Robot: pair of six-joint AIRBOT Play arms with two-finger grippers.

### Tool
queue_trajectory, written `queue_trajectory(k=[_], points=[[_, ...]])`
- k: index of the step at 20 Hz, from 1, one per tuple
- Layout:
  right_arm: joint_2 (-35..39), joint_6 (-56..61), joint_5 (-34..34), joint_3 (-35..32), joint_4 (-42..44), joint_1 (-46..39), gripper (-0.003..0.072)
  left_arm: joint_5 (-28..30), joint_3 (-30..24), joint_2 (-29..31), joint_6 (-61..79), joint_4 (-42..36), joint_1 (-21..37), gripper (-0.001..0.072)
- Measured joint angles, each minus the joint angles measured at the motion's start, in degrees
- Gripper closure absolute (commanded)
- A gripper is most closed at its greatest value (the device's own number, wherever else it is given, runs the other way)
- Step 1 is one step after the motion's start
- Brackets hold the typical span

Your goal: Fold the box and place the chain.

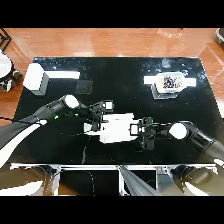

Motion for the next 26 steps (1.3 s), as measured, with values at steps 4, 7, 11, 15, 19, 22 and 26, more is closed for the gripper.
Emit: queue_trajectory(k=[4,7,11,15,19,22,26], points=[[-1.7,-0.2,-4.2,0.0,0.5,2.6,-0.0014,-0.1,0.0,0.0,0.2,0.1,0.0,0.0687],[-2.1,1.3,-6.3,0.1,1.5,3.4,-0.0015,-0.1,0.0,0.0,0.2,0.1,0.0,0.0689],[-1.8,6.8,-7.4,1.5,-0.8,3.6,-0.0017,-0.1,0.0,0.0,0.2,0.1,0.0,0.0689],[-1.4,10.5,-7.9,3.0,-2.0,2.8,-0.0016,-0.2,0.0,0.0,0.2,0.1,-0.4,0.0689],[-1.3,12.2,-8.0,3.6,-2.3,2.1,-0.0016,0.0,0.0,0.0,0.2,0.1,-1.1,0.0689],[-1.3,13.4,-8.6,3.9,-2.3,1.0,-0.0016,0.0,0.0,0.0,0.2,0.1,-1.3,0.0689],[-1.2,14.3,-7.9,4.4,-1.5,-0.4,-0.0015,0.0,0.0,0.0,0.2,0.1,-1.4,0.069]])
